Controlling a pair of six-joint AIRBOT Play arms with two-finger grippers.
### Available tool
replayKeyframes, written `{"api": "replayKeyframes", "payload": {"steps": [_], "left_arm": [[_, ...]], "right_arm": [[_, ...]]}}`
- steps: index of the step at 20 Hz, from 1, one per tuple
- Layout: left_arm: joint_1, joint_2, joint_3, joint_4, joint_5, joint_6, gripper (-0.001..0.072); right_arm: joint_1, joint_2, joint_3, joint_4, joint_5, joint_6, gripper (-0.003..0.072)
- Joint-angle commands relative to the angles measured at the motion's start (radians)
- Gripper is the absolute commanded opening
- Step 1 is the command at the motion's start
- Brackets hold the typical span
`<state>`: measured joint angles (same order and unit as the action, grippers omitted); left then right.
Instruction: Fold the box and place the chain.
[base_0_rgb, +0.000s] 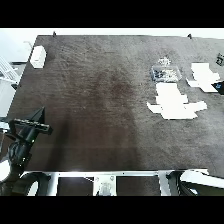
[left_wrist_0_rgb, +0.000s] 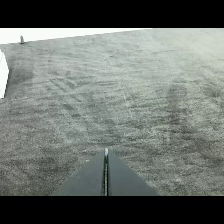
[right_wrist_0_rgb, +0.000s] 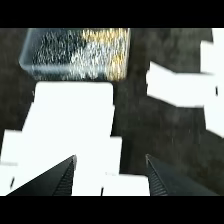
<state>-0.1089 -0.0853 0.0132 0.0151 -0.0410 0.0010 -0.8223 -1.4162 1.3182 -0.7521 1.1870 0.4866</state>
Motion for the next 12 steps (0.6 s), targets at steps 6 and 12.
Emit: {"api": "replayKeyframes", "payload": {"steps": [6,12], "left_arm": [[-0.001,0.0,0.0,0.0,-0.002,0.0,0.0023],[-0.001,0.0,0.0,0.0,-0.002,0.0,0.0023]], "right_arm": [[-0.015,-0.549,0.569,-0.38,0.391,0.185,0.0542],[-0.069,-0.672,0.672,-0.366,0.436,0.183,0.0542]]}}
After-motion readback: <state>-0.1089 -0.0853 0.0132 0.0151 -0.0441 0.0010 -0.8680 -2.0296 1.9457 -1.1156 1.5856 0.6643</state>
